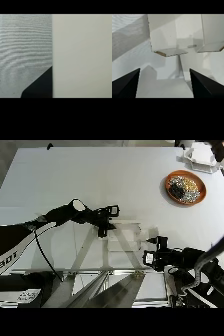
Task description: Fold the box and place the chain.
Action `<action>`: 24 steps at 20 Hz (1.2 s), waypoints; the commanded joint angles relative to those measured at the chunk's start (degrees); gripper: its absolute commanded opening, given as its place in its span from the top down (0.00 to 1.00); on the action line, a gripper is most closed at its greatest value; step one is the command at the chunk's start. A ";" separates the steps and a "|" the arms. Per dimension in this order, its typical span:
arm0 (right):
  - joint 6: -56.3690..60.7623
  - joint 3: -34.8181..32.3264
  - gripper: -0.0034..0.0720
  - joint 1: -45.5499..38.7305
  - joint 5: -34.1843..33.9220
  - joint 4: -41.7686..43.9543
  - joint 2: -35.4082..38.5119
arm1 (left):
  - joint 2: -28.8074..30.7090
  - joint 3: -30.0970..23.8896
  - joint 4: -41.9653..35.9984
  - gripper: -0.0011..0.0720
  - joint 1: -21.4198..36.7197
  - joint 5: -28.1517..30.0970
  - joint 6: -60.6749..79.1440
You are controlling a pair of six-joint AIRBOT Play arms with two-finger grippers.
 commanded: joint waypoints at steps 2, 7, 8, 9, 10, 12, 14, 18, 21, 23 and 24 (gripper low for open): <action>-4.39 -2.43 0.02 0.07 -11.52 1.97 -5.44 | 0.02 0.07 0.02 0.97 0.04 -0.02 0.00; -9.44 -2.43 0.02 0.09 -19.37 2.32 -14.38 | 0.02 0.07 0.02 0.97 0.04 -0.02 0.00; -9.44 -2.43 0.02 0.09 -19.45 2.34 -14.64 | 0.02 0.07 0.02 0.97 0.04 -0.02 0.00; -9.44 -2.43 0.02 0.09 -19.56 2.69 -14.64 | 0.02 0.07 0.02 0.97 0.04 -0.02 0.02; -9.42 -2.43 0.02 0.09 -19.74 3.91 -14.64 | 0.02 0.07 0.02 0.97 0.04 -0.02 0.00; -9.42 -2.43 0.02 0.09 -19.89 8.85 -14.64 | 0.02 0.07 0.02 0.97 0.04 -0.02 0.00; -9.49 -2.43 0.02 0.07 -20.00 12.22 -14.64 | 0.02 0.07 0.02 0.97 0.04 -0.02 0.00; -9.46 -2.36 0.02 0.07 -21.99 13.18 -14.64 | 0.02 0.07 0.02 0.97 0.04 -0.02 0.00; -9.49 -2.36 0.02 0.07 -22.99 13.90 -14.64 | 0.02 0.07 0.02 0.97 0.04 -0.02 0.00; -9.51 -2.36 0.02 0.07 -23.28 13.90 -14.64 | 0.02 0.07 0.02 0.97 0.04 -0.02 0.00; -9.84 -2.36 0.02 0.07 -24.00 13.90 -14.62 | 0.02 0.07 0.02 0.97 0.04 -0.02 0.00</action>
